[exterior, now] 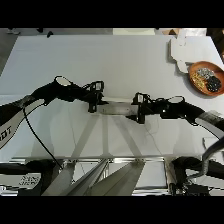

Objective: Fold the box and place the chain.

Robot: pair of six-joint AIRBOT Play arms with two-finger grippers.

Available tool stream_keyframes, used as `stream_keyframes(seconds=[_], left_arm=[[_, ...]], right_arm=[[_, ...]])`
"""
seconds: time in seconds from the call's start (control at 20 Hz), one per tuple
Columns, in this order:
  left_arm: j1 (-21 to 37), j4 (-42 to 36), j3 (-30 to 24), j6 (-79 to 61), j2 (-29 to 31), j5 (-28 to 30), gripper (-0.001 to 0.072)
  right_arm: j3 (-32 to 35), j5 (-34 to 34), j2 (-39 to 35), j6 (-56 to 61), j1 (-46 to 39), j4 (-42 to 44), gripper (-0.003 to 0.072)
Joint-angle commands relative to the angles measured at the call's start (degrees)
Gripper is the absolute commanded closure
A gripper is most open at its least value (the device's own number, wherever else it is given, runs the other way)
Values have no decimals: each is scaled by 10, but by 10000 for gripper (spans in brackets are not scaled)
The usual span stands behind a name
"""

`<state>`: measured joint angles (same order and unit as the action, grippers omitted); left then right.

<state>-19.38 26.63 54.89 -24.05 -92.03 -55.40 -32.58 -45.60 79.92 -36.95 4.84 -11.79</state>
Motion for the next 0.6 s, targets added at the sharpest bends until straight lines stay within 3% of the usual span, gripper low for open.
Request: stream_keyframes(seconds=[0.0, 0.4, 0.55], left_arm=[[0, 0, 0, 0, 0, 1, 697], [0, 0, 0, 0, 0, 1, 697], [0, 0, 0, 0, 0, 1, 697]], right_arm=[[-2, -9, 16, -5, 0, -3, 25], [-7, -18, 32, -10, 0, 15, 25], [-35, -39, 52, 37, -12, -10, 25]])
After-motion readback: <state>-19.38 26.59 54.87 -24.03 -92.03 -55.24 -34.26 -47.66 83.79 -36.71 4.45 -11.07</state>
